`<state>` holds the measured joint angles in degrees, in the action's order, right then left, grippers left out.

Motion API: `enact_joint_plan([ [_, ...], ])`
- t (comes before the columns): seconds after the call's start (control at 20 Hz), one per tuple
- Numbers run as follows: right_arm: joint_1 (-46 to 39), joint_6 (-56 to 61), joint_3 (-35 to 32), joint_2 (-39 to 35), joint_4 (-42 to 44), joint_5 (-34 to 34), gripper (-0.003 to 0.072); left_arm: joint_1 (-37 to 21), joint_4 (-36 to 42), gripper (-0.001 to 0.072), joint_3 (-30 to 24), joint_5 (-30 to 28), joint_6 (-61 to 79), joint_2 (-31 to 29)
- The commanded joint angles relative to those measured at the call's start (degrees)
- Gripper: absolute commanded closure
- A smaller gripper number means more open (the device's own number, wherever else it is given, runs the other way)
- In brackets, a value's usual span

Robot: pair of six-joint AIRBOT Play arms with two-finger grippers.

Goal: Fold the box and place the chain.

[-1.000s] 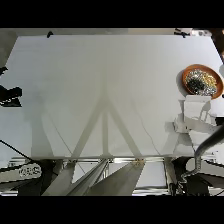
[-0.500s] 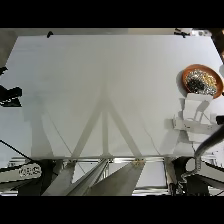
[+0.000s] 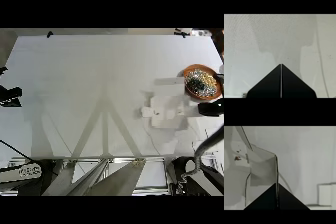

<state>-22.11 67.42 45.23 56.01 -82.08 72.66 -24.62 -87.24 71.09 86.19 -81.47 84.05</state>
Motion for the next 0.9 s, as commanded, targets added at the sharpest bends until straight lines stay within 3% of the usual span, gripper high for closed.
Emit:
enact_joint_plan([
  [0.0, 8.5, 0.3, -5.3, -4.9, 13.9, -4.2, 0.0674, 0.0, 0.0, 0.0698, 0.0, 0.0, 0.0, 0.0],
  [0.25, 26.3, 7.9, -13.3, -6.1, 17.8, -17.7, 0.0674, 0.0, 0.0, 0.0698, 0.0, 0.0, 0.0, 0.0],
  [0.45, 38.8, 18.1, -14.4, -6.0, 13.0, -30.0, 0.0674, 0.0, 0.0, 0.0698, 0.0, 0.0, 0.0, 0.0],
  [0.75, 45.5, 22.8, -15.5, -5.4, 8.9, -32.4, 0.0674, 0.0, 0.5, 0.0698, 0.0, -0.4, 0.0, 0.0],
  [0.85, 45.7, 23.1, -15.8, -5.3, 8.9, -33.2, 0.0674, 0.0, 4.9, 0.0698, 0.0, -1.7, 0.0, 0.0],
])
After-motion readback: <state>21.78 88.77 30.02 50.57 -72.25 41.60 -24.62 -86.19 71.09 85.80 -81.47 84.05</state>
